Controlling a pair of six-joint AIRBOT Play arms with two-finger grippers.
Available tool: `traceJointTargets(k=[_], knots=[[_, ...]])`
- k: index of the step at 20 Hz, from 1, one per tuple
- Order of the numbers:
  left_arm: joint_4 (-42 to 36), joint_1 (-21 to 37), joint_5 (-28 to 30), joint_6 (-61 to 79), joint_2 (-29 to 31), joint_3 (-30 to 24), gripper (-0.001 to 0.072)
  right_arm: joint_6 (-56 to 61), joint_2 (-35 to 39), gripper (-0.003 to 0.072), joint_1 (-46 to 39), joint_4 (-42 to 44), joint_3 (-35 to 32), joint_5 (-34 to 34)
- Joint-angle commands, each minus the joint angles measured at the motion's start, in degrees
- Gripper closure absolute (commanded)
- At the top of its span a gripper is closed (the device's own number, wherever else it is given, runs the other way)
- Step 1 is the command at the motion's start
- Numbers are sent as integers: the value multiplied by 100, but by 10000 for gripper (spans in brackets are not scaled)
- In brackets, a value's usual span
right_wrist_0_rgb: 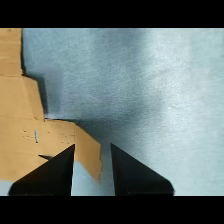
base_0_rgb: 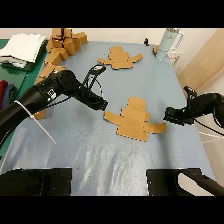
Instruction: Fold the box.
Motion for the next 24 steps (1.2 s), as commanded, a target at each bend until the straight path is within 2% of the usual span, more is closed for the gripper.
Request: traceJointTargets(k=[1,5,8,9,10,11,15,16,17,20,23,24], knots=[[-2,0,79,-2,4,7,697,57,-275,339,-2,-74,122,-164],[-33,0,105,0,4,7,697,-278,-769,340,24,651,122,-448],[-133,0,109,0,4,7,694,-667,-1049,340,142,1305,111,-374],[-157,0,111,-4,4,9,622,-664,-1150,341,190,1351,111,-398],[-175,2,118,-24,2,11,362,-660,-1255,340,243,1342,111,-494],[-179,13,118,-192,4,13,287,-660,-1320,340,286,1351,96,-538],[-262,22,103,-243,9,13,287,-673,-1353,345,466,1357,17,-503],[-264,22,122,-243,9,13,287,-702,-1353,368,507,1384,17,-492],[-286,22,129,-243,9,13,287,-776,-1353,470,564,1412,17,-439],[-498,13,129,-240,9,13,288,-1075,-1353,680,822,1532,17,4],[-551,131,-136,-247,9,208,290,-2083,-1346,681,1172,2072,15,179],[-636,291,-330,-251,9,367,318,-2494,-1311,682,1344,2293,-11,271]])
